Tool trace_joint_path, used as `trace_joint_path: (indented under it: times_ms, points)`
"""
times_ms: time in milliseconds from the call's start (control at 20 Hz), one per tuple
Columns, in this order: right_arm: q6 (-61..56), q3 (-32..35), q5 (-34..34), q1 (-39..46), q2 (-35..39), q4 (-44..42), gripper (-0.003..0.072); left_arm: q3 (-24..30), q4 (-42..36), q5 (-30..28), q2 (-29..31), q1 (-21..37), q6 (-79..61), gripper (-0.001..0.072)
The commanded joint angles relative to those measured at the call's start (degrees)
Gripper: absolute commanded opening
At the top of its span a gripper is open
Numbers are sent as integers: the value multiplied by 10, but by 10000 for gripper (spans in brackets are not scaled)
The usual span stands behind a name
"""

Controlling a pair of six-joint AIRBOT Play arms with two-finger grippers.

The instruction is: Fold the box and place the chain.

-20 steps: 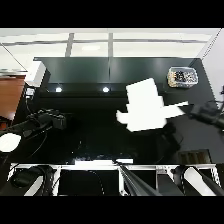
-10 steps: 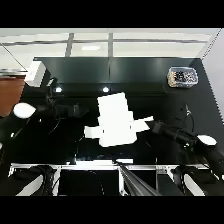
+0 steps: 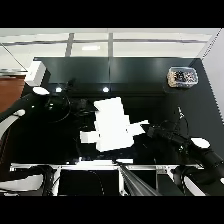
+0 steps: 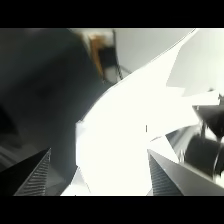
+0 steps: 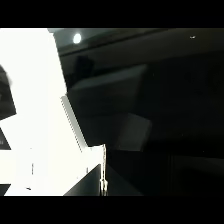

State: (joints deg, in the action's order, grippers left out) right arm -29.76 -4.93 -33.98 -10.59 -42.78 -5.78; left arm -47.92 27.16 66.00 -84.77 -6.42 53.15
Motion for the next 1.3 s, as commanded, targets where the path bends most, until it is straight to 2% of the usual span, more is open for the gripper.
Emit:
trace_joint_path:
  times_ms: [0,200,400,450,550,600,700,750,800,900,950,1000,1050,1100,1150,1250]
  points:
    - [0,0,4,-3,0,-4,13,-37,0,80,-65,-21,-52,705]
    - [0,0,4,-3,0,-4,13,-84,58,117,-120,-62,-52,705]
    - [0,0,4,-3,0,-4,13,-111,59,157,-140,-81,-82,682]
    - [0,0,4,-3,0,-4,13,-114,59,156,-143,-81,-82,621]
    - [0,0,3,-3,0,-4,13,-115,57,151,-154,-81,-82,430]
    - [0,0,2,-3,0,-4,13,-115,53,153,-162,-81,-81,371]
    - [0,0,1,-3,0,-4,13,-115,51,165,-170,-81,-82,339]
    - [0,0,0,-3,0,-4,13,-115,52,170,-171,-81,-82,299]
    - [0,0,-2,-3,0,-3,13,-115,52,173,-171,-80,-85,192]
    - [0,0,-6,-3,0,1,14,-115,52,181,-171,-81,-95,119]
    - [0,0,-6,-3,0,5,14,-116,53,186,-171,-80,-101,27]
    - [0,-1,-5,-2,0,13,28,-119,55,194,-170,-80,-106,26]
    - [0,-9,-10,4,0,35,263,-124,61,201,-168,-81,-108,24]
    - [0,-25,-24,13,0,63,552,-126,70,199,-162,-81,-109,24]
    - [0,-52,-53,26,0,106,693,-127,84,192,-150,-81,-112,23]
    - [0,-131,-130,48,0,230,692,-122,107,163,-113,-85,-124,22]
